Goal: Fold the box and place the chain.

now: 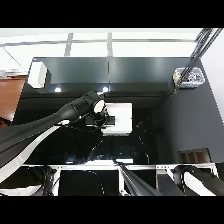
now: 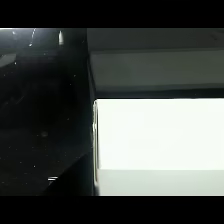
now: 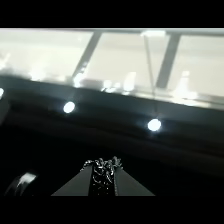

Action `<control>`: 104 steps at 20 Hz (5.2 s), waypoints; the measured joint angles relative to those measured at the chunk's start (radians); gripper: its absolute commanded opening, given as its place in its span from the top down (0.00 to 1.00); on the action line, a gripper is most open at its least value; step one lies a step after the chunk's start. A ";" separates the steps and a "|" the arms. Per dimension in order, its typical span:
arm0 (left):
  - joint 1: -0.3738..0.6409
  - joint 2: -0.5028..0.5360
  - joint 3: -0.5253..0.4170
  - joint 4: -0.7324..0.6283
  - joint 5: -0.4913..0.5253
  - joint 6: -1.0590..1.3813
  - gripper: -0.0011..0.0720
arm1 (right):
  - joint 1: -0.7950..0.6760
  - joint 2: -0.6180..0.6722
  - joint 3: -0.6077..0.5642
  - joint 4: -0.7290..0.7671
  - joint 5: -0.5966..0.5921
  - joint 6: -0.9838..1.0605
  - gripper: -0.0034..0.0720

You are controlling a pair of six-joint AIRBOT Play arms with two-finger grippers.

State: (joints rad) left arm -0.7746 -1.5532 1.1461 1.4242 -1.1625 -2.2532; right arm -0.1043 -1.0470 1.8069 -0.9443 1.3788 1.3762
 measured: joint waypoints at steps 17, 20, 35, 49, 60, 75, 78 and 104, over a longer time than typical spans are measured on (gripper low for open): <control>0.000 0.000 0.000 0.004 0.008 0.000 0.95 | 0.270 0.095 -0.309 0.201 0.027 -0.024 0.94; 0.000 0.000 0.000 0.004 0.008 0.000 0.95 | 0.289 0.093 -0.315 0.254 0.004 -0.026 0.94; 0.000 0.000 0.000 0.007 0.007 0.000 0.95 | 0.447 0.038 -0.820 0.261 -0.230 -0.038 0.94; 0.000 0.000 0.000 0.007 0.006 0.000 0.95 | 0.271 0.005 -0.907 -0.094 -0.335 0.004 0.06; 0.000 0.000 0.000 0.007 0.007 0.000 0.95 | 0.178 -0.357 -0.768 -0.647 -0.636 0.575 0.00; 0.000 0.000 0.000 0.006 0.009 0.000 0.95 | 0.174 -0.622 -0.565 -0.817 -0.558 0.940 0.31; 0.000 0.000 0.000 0.006 0.009 0.000 0.95 | 0.175 -0.630 -0.563 -0.822 -0.560 0.948 0.53; 0.000 0.000 0.000 0.006 0.010 0.000 0.95 | 0.175 -0.067 -0.433 -0.138 -0.181 0.040 0.93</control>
State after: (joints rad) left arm -0.7746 -1.5532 1.1461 1.4307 -1.1530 -2.2536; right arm 0.0704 -1.1141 1.3743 -1.0821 1.1980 1.4158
